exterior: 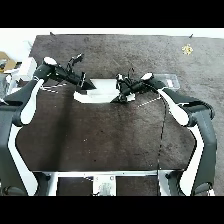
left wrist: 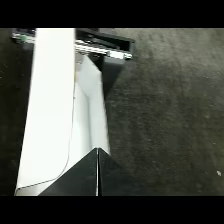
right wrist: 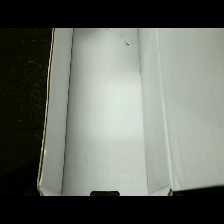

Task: Fold the box and place the chain.

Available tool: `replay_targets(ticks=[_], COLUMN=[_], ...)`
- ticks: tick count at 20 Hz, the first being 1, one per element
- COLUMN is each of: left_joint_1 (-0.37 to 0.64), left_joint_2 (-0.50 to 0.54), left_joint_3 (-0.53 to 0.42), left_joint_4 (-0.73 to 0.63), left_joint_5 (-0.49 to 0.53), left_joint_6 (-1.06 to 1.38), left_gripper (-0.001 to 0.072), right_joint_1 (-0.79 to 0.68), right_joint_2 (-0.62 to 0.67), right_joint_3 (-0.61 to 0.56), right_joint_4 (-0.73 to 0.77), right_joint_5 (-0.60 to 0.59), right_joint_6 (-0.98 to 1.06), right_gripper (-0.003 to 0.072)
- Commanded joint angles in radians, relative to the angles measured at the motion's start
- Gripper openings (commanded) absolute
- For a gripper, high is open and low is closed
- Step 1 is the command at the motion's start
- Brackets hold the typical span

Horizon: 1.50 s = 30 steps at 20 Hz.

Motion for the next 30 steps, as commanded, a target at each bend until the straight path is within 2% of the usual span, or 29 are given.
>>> replay_targets(ticks=[1,11,16,23,30], left_joint_1=[-0.006,-0.006,-0.006,-0.006,-0.006], left_joint_2=[0.001,0.0,-0.008,-0.051,-0.046], left_joint_3=[0.001,0.001,-0.013,-0.047,-0.047], left_joint_4=[-0.002,0.001,0.031,0.054,0.039], left_joint_5=[0.101,0.255,0.299,0.297,0.295], left_joint_6=[0.0,-0.002,-0.05,-0.054,-0.052], left_gripper=[0.0011,0.0011,0.0011,0.0011,0.0011], right_joint_1=[0.0,0.0,0.0,0.0,0.0], right_joint_2=[-0.001,-0.001,-0.001,-0.001,-0.001], right_joint_3=[0.0,0.0,0.0,0.0,0.0], right_joint_4=[0.0,0.0,0.0,0.0,0.0], right_joint_5=[0.001,0.001,0.001,0.001,0.001], right_joint_6=[0.0,0.0,0.0,0.0,0.0], right_gripper=[0.0378,0.0378,0.0378,0.0378,0.0378])
